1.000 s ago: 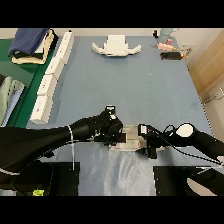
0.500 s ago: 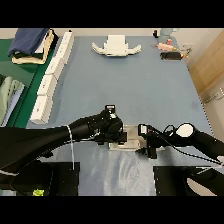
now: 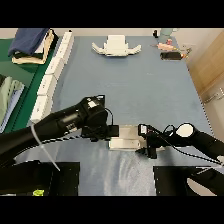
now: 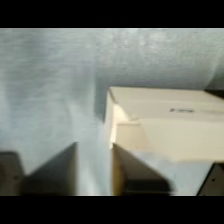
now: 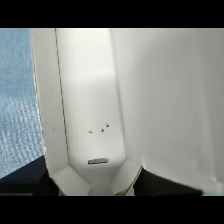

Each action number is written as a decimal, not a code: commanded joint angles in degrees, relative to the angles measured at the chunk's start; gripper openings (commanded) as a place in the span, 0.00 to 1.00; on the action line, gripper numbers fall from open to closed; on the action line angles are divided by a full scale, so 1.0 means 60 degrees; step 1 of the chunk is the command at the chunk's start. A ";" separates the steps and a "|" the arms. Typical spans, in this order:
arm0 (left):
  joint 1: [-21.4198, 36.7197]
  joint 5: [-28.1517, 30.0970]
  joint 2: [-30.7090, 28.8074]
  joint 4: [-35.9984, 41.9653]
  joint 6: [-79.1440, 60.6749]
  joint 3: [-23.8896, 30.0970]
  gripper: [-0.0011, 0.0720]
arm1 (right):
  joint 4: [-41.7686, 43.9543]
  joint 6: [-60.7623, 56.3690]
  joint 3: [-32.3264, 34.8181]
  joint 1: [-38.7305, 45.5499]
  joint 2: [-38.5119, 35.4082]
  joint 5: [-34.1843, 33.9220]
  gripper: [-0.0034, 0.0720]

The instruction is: Fold the box.

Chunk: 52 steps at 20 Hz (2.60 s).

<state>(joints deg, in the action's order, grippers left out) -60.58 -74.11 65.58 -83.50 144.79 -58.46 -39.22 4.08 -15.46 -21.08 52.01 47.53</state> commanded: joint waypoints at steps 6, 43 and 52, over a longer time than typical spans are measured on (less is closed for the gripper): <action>0.0386 -0.0823 -0.1217 -0.0940 -0.2328 -0.0007 0.04 | 0.0000 0.0000 -0.0007 0.0004 -0.0011 0.0000 0.81; 0.3581 0.6178 -0.0718 1.0153 -2.6695 0.5825 0.97 | 0.0000 0.0000 -0.0007 0.0004 -0.0007 0.0000 0.81; 0.3027 0.6681 -0.0211 1.0244 -2.6724 0.5723 0.97 | 0.0000 0.0000 -0.0007 0.0004 -0.0011 0.0000 0.81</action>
<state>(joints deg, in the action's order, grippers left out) -41.52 -35.20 63.83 -21.96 -15.57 -23.94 -39.22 4.10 -15.46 -21.08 52.01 47.51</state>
